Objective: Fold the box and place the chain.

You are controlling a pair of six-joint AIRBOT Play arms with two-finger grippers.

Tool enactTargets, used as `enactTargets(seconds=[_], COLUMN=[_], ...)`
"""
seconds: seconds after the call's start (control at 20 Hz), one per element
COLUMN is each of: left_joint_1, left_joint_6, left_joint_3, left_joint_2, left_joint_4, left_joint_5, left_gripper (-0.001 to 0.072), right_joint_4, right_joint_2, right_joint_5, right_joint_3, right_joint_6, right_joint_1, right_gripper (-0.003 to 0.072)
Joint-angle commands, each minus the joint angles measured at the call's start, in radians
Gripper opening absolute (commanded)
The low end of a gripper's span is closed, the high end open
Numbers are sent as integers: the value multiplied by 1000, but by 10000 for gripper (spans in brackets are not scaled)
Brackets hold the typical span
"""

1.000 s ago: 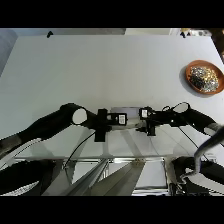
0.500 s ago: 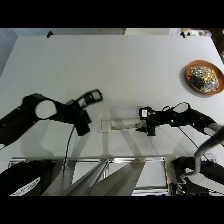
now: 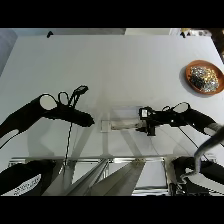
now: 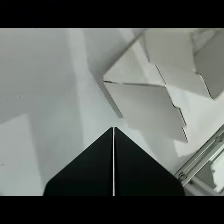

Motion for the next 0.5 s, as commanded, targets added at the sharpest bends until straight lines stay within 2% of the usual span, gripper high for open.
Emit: enactTargets(seconds=[0.0, 0.45], left_joint_1=[-10, -77], left_joint_6=[-69, -114], left_joint_3=[-6, -6], left_joint_2=[-90, -130], left_joint_4=[-44, -67], left_joint_5=[23, 90], left_gripper=[4, 5], right_joint_4=[0, 0], right_joint_2=[1, 1], right_joint_5=[0, 0], right_joint_3=[0, 0], right_joint_6=[0, 0], right_joint_1=[0, 0], right_gripper=[458, 458])
